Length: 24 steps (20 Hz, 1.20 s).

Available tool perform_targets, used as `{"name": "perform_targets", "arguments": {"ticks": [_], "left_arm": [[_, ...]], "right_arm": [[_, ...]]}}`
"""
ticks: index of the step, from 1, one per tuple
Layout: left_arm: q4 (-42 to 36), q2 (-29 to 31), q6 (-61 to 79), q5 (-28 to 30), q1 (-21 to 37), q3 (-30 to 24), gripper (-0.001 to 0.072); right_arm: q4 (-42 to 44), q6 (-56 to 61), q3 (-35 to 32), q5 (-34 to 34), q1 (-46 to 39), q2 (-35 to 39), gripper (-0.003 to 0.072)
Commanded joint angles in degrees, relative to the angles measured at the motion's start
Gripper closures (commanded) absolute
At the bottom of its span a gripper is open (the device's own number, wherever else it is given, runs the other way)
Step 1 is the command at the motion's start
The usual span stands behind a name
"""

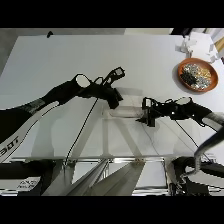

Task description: Fold the box and place the chain.

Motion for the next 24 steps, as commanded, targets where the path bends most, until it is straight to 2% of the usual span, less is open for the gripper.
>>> {"name": "perform_targets", "arguments": {"ticks": [1,4,9,11,14,17,19,24], "left_arm": [[8.79,3.82,-3.23,-4.42,1.81,-0.02,0.0708],[19.52,8.72,-8.24,-11.72,4.11,-0.02,0.0709],[20.37,11.17,-7.52,-24.04,7.32,-0.57,0.0708],[18.78,11.13,-4.28,-24.11,7.61,-3.34,0.0708],[11.54,10.32,1.49,-22.60,7.58,-7.69,0.0708],[9.99,9.14,2.62,-20.41,7.43,-8.76,0.0708],[11.56,9.03,2.62,-20.31,7.50,-8.76,0.0708],[24.17,9.01,1.95,-22.49,7.48,-8.76,0.0707]], "right_arm": [[0.00,0.00,-0.02,0.02,0.02,0.02,0.0363],[0.00,0.00,-0.02,0.02,0.00,0.02,0.0363],[0.00,0.00,-0.02,0.02,0.02,0.02,0.0363],[0.00,0.00,-0.02,0.02,0.00,0.02,0.0363],[0.02,0.00,-0.02,0.02,0.02,0.02,0.0363],[0.00,0.00,-0.02,0.02,0.02,0.02,0.0363],[0.00,0.00,-0.02,0.02,0.02,0.02,0.0363],[0.00,0.00,-0.02,0.02,0.02,0.02,0.0363]]}}
